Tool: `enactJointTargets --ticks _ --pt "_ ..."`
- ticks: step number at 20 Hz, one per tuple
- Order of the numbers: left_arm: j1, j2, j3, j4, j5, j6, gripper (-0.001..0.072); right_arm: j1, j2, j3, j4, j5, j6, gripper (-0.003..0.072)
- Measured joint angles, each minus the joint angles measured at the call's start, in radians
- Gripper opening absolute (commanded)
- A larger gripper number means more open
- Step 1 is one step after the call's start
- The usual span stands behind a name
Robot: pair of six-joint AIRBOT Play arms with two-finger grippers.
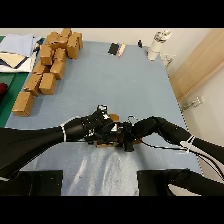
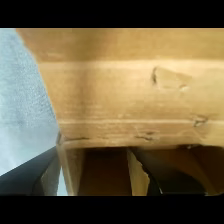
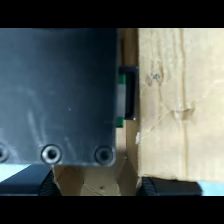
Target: Fold the box.
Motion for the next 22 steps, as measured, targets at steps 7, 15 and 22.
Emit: enactJointTargets --ticks 7,15,22 --pt "0.026 0.005 0.043 -0.013 -0.06 0.005 0.0594 0.001 0.0 0.0 0.001 0.009 0.003 0.0519" --pt "0.07 0.04 0.058 -0.02 -0.156 0.07 0.0593 0.001 0.0 0.0 -0.001 0.004 0.001 0.0518" --pt "0.167 0.047 0.058 -0.126 -0.229 0.209 0.0592 0.001 0.0 0.0 -0.001 0.003 0.001 0.0519"
